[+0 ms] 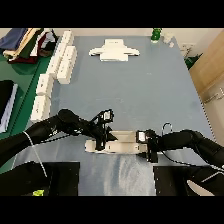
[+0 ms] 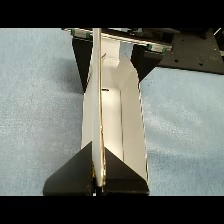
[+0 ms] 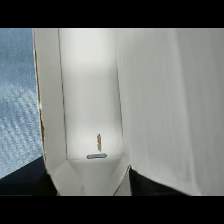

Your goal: Fold the box.

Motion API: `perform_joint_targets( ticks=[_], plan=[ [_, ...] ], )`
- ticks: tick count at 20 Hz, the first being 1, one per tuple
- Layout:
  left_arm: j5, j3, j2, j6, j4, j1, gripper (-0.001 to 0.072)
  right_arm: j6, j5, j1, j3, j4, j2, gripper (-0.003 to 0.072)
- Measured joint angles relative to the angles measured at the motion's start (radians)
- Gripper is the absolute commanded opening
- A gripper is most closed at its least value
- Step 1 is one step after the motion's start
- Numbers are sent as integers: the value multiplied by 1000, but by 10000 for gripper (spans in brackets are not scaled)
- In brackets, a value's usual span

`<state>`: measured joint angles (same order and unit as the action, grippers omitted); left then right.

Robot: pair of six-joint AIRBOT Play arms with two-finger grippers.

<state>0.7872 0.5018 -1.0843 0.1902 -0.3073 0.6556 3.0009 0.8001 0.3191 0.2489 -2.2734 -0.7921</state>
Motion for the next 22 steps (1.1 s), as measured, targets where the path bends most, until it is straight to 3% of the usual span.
perform_joint_targets(
  ticks=[3, 22],
  plan=[
    [0, 0, 0, 0, 0, 0, 14, 0, -2, 0, -1, 3, 0, 497],
    [0, 0, 0, 0, 0, 0, 14, 0, -14, 1, -1, 16, 0, 511]
  ],
)
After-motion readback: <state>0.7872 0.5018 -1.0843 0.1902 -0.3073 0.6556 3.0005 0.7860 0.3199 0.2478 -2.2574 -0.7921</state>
